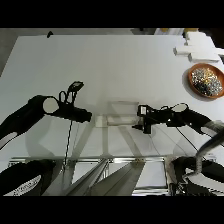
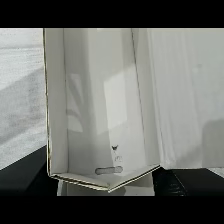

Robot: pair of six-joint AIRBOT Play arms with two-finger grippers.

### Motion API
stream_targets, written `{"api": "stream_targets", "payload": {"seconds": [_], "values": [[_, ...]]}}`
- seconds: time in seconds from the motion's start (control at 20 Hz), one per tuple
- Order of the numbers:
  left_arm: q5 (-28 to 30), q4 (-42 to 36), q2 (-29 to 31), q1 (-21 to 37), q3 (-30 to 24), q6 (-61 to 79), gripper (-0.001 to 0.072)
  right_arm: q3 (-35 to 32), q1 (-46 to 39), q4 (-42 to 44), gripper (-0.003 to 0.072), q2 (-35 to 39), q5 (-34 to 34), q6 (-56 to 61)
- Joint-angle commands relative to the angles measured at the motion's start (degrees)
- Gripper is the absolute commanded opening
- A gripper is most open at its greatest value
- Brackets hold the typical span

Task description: Fold the box and place the chain.

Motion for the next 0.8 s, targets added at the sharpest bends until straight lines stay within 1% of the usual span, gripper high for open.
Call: {"api": "stream_targets", "payload": {"seconds": [0.0,0.1,0.2,0.3,0.45,0.5,0.55,0.6,0.75], "values": [[2.49,-6.86,-6.88,-1.44,-0.04,-2.51,0.0011,-0.02,0.00,0.00,0.0332,0.02,0.02,0.02],[3.10,-8.90,-8.26,-2.86,-0.04,-1.09,0.0011,-0.02,0.00,0.02,0.0332,0.02,0.02,0.02],[3.02,-11.82,-8.07,-3.39,0.04,1.07,0.0011,-0.02,0.00,0.02,0.0332,0.02,0.02,0.02],[3.08,-14.99,-6.73,-3.50,0.07,3.30,0.0011,-0.02,0.00,0.00,0.0332,0.02,0.02,0.02],[3.06,-15.87,-3.43,-3.50,0.07,3.45,0.0016,-0.02,0.02,0.02,0.0332,0.02,0.02,0.02],[3.08,-16.02,-2.34,-3.50,0.07,3.43,0.0045,-0.02,0.00,0.02,0.0332,0.02,0.02,0.02],[3.13,-16.26,-1.49,-3.50,0.09,3.41,0.0099,-0.02,0.00,0.00,0.0332,0.02,0.02,0.02],[3.10,-16.57,-0.81,-3.74,0.26,3.41,0.0113,-0.02,0.00,0.00,0.0332,0.02,0.02,0.02],[3.54,-17.73,-0.42,-5.01,0.90,3.45,0.0113,-0.02,0.00,0.00,0.0332,0.02,0.02,0.02]]}}
